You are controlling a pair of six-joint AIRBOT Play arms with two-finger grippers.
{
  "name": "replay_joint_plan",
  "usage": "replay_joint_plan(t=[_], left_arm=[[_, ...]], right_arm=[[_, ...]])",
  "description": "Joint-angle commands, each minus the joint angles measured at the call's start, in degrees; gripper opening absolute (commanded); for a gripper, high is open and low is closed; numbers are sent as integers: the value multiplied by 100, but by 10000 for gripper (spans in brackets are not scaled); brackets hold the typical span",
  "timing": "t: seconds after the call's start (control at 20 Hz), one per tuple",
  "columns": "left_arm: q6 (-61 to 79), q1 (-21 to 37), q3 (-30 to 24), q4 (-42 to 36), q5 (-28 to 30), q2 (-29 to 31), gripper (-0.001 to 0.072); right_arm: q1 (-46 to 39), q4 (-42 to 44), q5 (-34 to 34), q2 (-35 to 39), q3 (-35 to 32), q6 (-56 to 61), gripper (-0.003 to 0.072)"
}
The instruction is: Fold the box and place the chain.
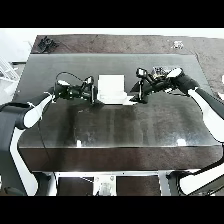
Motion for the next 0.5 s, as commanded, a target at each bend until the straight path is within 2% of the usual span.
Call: replay_joint_plan(t=[0.0,0.05,0.25,0.35,0.4,0.45], left_arm=[[0,-2,2,0,0,0,300],[0,-2,2,0,2,0,301],[0,-2,2,0,0,0,301],[0,-2,2,0,2,0,301],[0,-2,2,2,2,0,301],[0,-2,2,0,2,0,301]], right_arm=[[46,111,-74,-166,-20,-127,463],[79,155,-131,-173,-20,-210,441],[203,216,-601,-175,-20,-269,442],[212,219,-619,-175,-20,-269,432],[212,219,-616,-175,-20,-271,351],[216,243,-616,-175,-20,-271,310]])
